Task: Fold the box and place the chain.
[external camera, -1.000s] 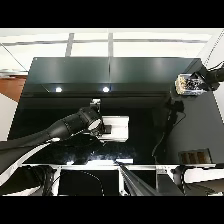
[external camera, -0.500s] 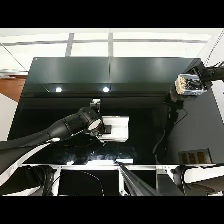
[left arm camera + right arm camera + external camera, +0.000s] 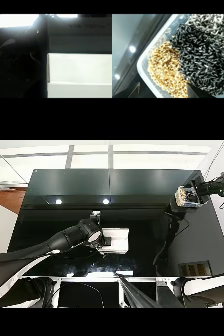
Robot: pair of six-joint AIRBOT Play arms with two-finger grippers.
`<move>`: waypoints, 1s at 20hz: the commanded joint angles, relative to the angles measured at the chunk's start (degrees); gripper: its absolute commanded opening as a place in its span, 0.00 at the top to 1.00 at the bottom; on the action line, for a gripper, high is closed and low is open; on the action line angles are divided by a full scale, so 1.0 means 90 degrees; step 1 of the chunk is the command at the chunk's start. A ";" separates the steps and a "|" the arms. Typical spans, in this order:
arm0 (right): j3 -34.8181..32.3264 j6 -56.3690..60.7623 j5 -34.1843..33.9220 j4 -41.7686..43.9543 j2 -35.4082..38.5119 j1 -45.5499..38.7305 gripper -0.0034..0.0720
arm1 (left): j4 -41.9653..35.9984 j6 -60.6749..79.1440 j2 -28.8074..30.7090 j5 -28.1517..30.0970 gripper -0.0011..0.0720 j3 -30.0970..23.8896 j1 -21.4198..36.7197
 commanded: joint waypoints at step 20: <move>0.0002 0.0126 -0.0381 -0.0432 -0.0342 0.0287 0.22 | -0.0015 0.0000 0.0002 0.0000 0.94 0.0000 -0.0002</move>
